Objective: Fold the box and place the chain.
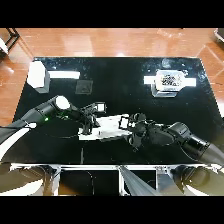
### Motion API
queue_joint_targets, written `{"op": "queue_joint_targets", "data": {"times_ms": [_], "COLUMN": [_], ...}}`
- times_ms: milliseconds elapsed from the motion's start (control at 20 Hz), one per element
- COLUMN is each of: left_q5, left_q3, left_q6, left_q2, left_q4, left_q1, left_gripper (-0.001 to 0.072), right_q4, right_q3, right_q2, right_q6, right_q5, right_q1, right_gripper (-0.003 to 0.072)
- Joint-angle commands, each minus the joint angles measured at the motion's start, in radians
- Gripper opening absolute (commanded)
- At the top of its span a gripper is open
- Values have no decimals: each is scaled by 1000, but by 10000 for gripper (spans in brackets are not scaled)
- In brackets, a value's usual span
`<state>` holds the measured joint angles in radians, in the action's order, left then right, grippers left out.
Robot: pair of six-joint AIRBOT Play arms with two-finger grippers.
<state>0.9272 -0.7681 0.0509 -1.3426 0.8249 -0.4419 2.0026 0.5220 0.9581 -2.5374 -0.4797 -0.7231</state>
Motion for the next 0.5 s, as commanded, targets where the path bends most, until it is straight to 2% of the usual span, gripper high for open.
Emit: {"op": "queue_joint_targets", "data": {"times_ms": [0,100,300,450], "left_q5": [0,0,-4,-39], "left_q3": [0,0,0,-1], "left_q6": [-2,-1,-2,-2], "left_q2": [0,0,0,5], "left_q4": [0,0,0,3], "left_q1": [-1,-1,-1,-9], "left_gripper": [17,17,16,16], "right_q4": [2,18,168,182], "right_q3": [14,14,14,14], "right_q2": [0,0,8,28], "right_q6": [2,-14,-228,-288], "right_q5": [-23,-23,-23,-21], "right_q1": [39,76,100,100], "right_gripper": [701,702,701,702]}}
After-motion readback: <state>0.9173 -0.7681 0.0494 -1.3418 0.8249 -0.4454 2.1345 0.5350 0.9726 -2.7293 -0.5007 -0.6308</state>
